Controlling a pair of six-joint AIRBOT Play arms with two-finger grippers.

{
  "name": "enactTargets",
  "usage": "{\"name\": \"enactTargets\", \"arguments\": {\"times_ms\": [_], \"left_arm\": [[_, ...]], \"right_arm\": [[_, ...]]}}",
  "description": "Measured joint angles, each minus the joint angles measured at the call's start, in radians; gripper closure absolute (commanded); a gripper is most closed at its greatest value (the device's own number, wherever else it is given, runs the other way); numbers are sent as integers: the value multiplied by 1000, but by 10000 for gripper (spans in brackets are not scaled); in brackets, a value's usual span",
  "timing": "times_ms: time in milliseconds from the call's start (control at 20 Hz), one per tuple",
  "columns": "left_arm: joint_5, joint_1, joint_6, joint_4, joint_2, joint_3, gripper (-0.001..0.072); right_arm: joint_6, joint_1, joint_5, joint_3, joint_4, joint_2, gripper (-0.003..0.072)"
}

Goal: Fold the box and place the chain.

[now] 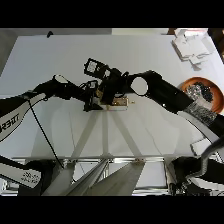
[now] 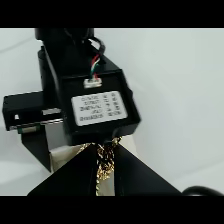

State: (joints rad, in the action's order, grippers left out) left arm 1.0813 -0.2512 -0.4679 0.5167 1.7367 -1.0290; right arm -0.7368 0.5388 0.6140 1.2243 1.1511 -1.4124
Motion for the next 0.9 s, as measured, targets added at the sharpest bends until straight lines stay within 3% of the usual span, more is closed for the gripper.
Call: {"name": "enactTargets", "arguments": {"times_ms": [350, 400, 500, 550, 900], "left_arm": [[0, 0, 0, 0, 0, 0, 432], [0, 0, 0, 0, 0, 0, 432], [0, 0, 0, 0, 0, 0, 432], [0, 0, 1, 0, 0, 0, 432], [0, 0, 1, 0, 0, 0, 432]], "right_arm": [[-9, -37, 47, 2, 47, -2, 673], [-21, -43, 60, 2, 60, -2, 642], [-34, -52, 79, 2, 81, -2, 391], [-38, -55, 85, 2, 88, -2, 367], [-50, -71, 127, 2, 105, 1, 367]]}}
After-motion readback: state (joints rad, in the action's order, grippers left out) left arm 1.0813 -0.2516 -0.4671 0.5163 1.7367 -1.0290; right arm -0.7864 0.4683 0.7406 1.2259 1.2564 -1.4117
